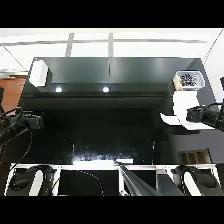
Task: Fold the box and place the chain.
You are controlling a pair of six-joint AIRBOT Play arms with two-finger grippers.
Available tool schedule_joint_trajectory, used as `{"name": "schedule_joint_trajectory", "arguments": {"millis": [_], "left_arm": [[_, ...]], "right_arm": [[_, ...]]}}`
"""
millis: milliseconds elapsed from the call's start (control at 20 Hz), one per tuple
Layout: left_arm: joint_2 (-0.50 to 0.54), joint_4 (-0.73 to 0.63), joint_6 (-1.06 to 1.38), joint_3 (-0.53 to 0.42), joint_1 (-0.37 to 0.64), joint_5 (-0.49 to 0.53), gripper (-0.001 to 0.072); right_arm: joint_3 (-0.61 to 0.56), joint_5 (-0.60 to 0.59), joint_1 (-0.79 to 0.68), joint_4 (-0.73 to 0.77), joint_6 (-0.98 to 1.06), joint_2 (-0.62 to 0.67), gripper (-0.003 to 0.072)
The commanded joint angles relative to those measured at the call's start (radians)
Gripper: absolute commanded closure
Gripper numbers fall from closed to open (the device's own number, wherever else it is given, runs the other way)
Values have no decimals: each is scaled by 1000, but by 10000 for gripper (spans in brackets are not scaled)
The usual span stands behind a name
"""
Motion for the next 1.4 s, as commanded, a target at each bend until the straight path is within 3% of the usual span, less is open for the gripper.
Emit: {"name": "schedule_joint_trajectory", "arguments": {"millis": [0, 700, 900, 1000, 1050, 1100, 1200, 1350], "left_arm": [[1, 0, 0, 0, -1, 0, 680], [1, 0, 0, 0, -1, 0, 680], [1, -79, 0, -1, -1, 94, 680], [0, -200, -1, -2, -1, 130, 680], [-3, -249, 0, -8, -1, 156, 677], [-14, -302, -2, -16, -1, 181, 572], [-53, -386, 0, -20, -6, 179, -11], [-126, -409, 77, -1, -50, 156, -11]], "right_arm": [[0, 0, 0, 0, 0, 1, 644], [0, -3, 0, -4, 0, 1, 643], [0, -122, 0, 48, 1, 1, 644], [-1, -201, 0, 185, 12, 0, 639], [-4, -274, 0, 258, 12, -6, 329], [-5, -340, 0, 286, 11, -23, -32], [-5, -442, -6, 255, 19, -95, -23], [48, -489, -114, 112, 107, -270, -22]]}}
